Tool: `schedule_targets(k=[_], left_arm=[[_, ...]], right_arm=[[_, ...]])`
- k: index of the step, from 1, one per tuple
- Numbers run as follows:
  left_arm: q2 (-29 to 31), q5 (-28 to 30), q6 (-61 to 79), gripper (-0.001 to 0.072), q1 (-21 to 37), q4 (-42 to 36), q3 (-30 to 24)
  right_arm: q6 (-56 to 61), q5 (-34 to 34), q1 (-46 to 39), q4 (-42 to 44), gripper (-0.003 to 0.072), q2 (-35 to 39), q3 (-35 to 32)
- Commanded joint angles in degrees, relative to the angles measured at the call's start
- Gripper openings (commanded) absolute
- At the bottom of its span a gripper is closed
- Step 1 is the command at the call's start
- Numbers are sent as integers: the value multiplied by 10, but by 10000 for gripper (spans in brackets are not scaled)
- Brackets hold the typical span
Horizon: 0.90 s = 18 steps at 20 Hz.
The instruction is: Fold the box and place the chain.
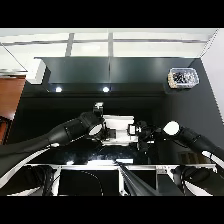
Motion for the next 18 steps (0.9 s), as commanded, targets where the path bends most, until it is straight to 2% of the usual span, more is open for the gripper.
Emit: schedule_targets(k=[1, 3, 4, 5, 8, 9, 12, 13, 14, 18], left_arm=[[-24, -39, -11, 326, -9, 32, 32], [-36, -40, -12, 324, -12, 33, 44], [-38, -42, -12, 252, -12, 32, 45], [-39, -44, -12, 226, -12, 33, 45], [-40, -43, -16, 208, -12, 33, 45], [-40, -43, -16, 139, -12, 33, 45], [-40, -44, -16, 138, -12, 31, 45], [-40, -44, -16, 66, -12, 31, 45], [-40, -44, -16, 24, -12, 31, 45], [-40, -44, -16, 39, -12, 31, 46]], right_arm=[[0, 0, 0, 0, 422, 0, 0], [0, 0, 0, 0, 423, 0, 0], [0, 0, 0, 0, 422, 0, 0], [0, 0, 0, 0, 423, 0, 0], [0, 0, 0, 0, 422, 0, 0], [0, 0, 0, 0, 422, 0, 0], [0, 0, 0, 0, 423, 0, 0], [0, 0, 0, 0, 423, 0, 0], [0, 0, 0, 0, 423, 0, 0], [0, 0, 0, 0, 422, 0, 0]])
